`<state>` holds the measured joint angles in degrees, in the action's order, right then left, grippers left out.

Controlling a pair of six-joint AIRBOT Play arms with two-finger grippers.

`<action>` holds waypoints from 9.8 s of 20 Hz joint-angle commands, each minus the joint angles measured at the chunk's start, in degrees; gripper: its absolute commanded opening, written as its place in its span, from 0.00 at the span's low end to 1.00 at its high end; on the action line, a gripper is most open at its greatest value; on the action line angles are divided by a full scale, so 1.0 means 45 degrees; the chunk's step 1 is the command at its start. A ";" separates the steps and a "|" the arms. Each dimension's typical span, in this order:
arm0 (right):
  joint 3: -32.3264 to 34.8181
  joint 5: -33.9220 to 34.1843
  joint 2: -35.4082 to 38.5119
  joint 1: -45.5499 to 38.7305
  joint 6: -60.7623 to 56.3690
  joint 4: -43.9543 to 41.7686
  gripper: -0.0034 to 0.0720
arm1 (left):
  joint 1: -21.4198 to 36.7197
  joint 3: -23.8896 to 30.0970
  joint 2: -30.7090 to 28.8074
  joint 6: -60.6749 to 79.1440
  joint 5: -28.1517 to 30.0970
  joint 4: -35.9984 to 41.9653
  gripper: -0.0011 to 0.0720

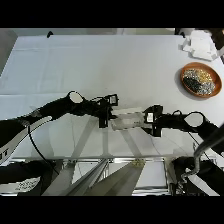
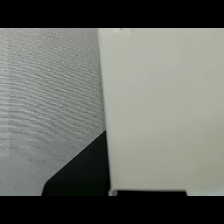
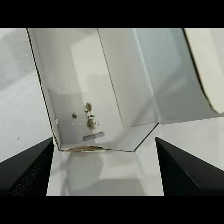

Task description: Fold the box and place the chain.

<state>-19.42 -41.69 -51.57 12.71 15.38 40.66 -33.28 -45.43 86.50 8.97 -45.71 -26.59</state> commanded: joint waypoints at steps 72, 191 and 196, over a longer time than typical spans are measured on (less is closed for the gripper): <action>-0.1166 -0.1161 -0.3784 -0.0408 0.4046 -0.1190 0.50 | -0.0005 0.0005 -0.0005 0.0005 0.0000 0.0000 0.03; -0.1171 -0.1205 -0.4017 -0.0408 0.4362 -0.1379 0.60 | 0.0777 0.0019 -0.5799 -1.0564 -0.1574 -0.6635 0.02; -0.1171 -0.1205 -0.4017 -0.0408 0.4362 -0.1379 0.60 | 0.0690 0.0073 -0.6212 -0.7868 -0.4405 -0.7043 0.02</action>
<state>-24.69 -47.09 -69.69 10.85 35.03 34.48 -30.50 -45.25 59.77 -32.64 -57.47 -55.83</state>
